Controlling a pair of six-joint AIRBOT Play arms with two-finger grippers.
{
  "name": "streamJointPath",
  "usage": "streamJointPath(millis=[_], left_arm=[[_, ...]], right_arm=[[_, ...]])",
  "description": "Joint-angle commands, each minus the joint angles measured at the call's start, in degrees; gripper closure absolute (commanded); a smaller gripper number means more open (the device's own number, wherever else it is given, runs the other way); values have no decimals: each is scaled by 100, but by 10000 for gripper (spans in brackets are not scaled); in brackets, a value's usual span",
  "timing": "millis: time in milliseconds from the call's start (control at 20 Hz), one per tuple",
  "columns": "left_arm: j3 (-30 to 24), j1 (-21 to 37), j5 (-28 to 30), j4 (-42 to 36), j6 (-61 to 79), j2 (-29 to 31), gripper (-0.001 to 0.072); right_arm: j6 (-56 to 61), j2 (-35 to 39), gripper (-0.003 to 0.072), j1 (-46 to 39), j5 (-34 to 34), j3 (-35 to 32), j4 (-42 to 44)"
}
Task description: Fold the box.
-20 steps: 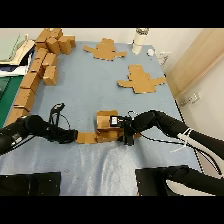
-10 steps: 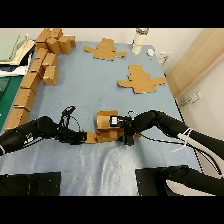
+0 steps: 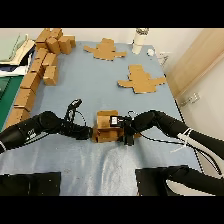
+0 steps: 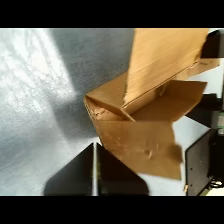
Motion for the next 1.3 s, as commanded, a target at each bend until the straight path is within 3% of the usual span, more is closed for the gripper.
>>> streamJointPath(millis=[0,100,350,400,450,650,900,1250], left_arm=[[109,57,-83,-13,22,-4,380],[111,57,-79,-28,20,-4,410],[122,55,-116,-229,33,-4,377],[122,52,-114,-299,63,-4,233],[122,52,-116,-385,66,-4,141],[122,50,-116,-546,118,-50,140],[120,46,44,-1635,876,-350,141],[127,22,514,-1545,415,-352,140]], right_arm=[[2,2,181,2,0,2,0],[2,2,181,2,0,2,2],[2,2,181,2,0,2,2],[2,2,182,2,0,2,2],[2,2,181,2,0,2,2],[2,2,181,2,0,2,0],[2,2,182,2,0,2,2],[2,2,181,2,0,2,0]])
